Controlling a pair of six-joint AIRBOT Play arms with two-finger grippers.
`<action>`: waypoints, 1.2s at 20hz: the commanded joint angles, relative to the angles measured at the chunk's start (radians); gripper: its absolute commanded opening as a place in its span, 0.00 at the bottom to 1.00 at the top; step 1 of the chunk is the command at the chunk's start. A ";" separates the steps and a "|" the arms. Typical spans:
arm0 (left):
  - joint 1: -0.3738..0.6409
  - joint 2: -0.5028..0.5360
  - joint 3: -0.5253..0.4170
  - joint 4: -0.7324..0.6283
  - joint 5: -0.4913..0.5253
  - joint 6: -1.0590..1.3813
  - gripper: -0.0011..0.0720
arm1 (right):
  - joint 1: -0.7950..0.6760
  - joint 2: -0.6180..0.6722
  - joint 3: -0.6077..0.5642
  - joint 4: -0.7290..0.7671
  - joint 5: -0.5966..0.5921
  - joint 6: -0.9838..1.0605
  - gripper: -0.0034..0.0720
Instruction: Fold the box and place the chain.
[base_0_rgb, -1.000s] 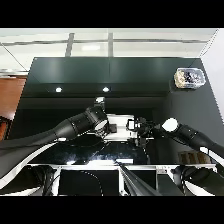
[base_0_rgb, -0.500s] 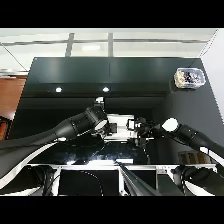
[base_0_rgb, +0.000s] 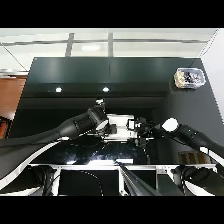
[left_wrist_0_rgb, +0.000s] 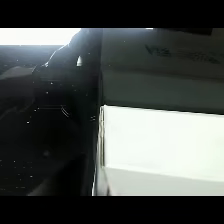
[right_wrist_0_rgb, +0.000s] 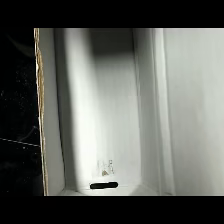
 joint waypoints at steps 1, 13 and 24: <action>0.000 -0.002 0.002 0.000 -0.002 0.010 0.10 | 0.001 0.000 0.000 0.000 0.000 0.000 0.57; 0.000 -0.003 0.021 0.000 0.003 0.030 0.05 | 0.001 0.000 0.000 0.000 0.000 0.000 0.57; 0.000 -0.011 0.021 0.000 0.005 0.030 0.05 | 0.001 0.000 0.000 0.000 0.000 0.000 0.57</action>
